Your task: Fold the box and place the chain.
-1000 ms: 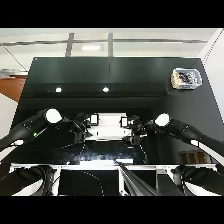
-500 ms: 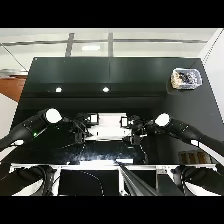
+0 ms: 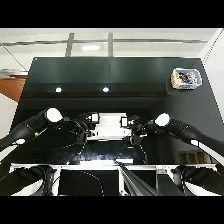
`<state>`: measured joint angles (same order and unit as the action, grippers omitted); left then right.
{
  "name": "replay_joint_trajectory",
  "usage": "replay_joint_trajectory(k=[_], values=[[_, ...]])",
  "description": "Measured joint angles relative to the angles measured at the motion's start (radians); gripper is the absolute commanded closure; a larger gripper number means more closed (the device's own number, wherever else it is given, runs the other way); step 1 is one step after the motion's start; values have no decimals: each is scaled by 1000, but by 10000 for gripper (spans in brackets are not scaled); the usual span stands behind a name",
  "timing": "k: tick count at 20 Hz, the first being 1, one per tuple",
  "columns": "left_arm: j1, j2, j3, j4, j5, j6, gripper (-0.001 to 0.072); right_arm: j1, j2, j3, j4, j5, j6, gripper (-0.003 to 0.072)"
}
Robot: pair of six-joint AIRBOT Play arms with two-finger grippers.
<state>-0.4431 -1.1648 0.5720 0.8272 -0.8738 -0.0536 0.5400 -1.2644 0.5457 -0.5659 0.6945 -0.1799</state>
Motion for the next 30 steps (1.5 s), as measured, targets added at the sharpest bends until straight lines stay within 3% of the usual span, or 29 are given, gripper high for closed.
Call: replay_joint_trajectory(k=[5, 6, 18, 20, 22, 24, 25, 26, 28, 29, 30], values=[[-5, -7, 0, -30, 10, 24, 495, 0, 0, 0, 0, 0, 0, 134], [-11, -8, 0, -36, 11, 27, 554, 0, 0, 0, 0, 0, 0, 134], [-122, -57, 0, -99, 132, 23, 556, 0, 0, 0, 0, 0, 0, 134], [-124, -59, 0, -101, 134, 21, 528, 0, 0, 0, 0, 0, 0, 134], [-126, -60, 0, -103, 138, 21, 316, 0, 0, 0, 0, 0, 0, 134], [-126, -60, 0, -104, 139, 20, 310, 0, 0, 0, 0, 0, 0, 134], [-126, -60, 0, -104, 139, 20, 371, 0, 0, 0, 0, 0, 0, 134], [-126, -60, 0, -103, 138, 20, 512, 0, 0, 0, 0, 0, 0, 134], [-127, -59, 0, -100, 134, 20, 466, 0, 0, 0, 0, 0, 0, 134], [-127, -58, 0, -100, 134, 20, 486, 0, 0, 0, 0, 0, 0, 134], [-126, -55, 0, -98, 134, 20, 639, 0, 0, 0, 0, 0, 0, 134]])
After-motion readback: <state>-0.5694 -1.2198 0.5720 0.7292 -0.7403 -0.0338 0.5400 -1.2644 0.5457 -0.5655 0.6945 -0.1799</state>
